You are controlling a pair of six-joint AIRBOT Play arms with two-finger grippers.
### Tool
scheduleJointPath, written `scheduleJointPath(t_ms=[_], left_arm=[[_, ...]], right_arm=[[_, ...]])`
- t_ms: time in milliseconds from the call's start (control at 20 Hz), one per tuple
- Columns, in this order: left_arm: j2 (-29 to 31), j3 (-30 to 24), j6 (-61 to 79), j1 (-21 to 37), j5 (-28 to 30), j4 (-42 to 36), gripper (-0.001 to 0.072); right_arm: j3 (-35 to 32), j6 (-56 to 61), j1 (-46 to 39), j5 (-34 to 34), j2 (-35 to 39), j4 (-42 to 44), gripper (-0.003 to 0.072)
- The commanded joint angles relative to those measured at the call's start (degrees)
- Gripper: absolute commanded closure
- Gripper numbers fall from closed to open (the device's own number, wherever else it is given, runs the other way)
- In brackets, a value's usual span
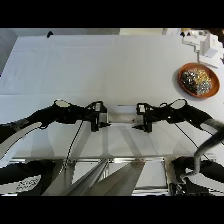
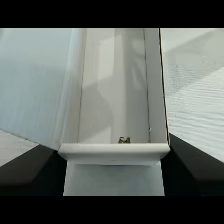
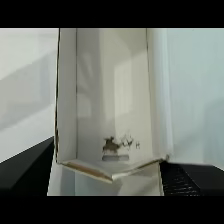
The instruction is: Fold the box and place the chain.
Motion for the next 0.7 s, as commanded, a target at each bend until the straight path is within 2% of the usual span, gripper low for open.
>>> scheduleJointPath(t_ms=[0,250,300,350,450,500,600,650], left_arm=[[0.00,0.02,-0.04,0.04,0.37,-0.17,0.0577],[0.00,0.02,-0.04,0.04,0.35,-0.17,0.0577],[0.00,0.04,-0.04,0.04,0.35,-0.17,0.0577],[0.00,0.02,-0.04,0.04,0.35,-0.17,0.0577],[0.00,0.02,-0.04,0.04,0.35,-0.15,0.0577],[0.00,0.02,-0.07,0.04,0.35,-0.17,0.0577],[0.00,0.02,-0.07,0.04,0.35,-0.17,0.0577],[0.00,0.02,-0.07,0.04,0.35,-0.17,0.0577]], right_arm=[[0.02,14.25,0.02,0.07,3.41,-13.05,-0.0004],[0.02,31.50,0.02,-0.07,7.58,-27.58,0.0004],[0.02,34.93,0.02,0.22,8.79,-29.92,0.0024],[0.07,38.14,0.02,0.72,10.29,-31.21,0.0056],[0.15,42.03,0.02,2.91,14.73,-30.95,0.0058],[0.15,43.01,0.02,3.65,17.66,-30.27,0.0133],[0.15,42.99,0.02,4.50,23.65,-27.19,0.0335],[0.15,42.95,0.02,4.15,26.58,-24.17,0.0383]])
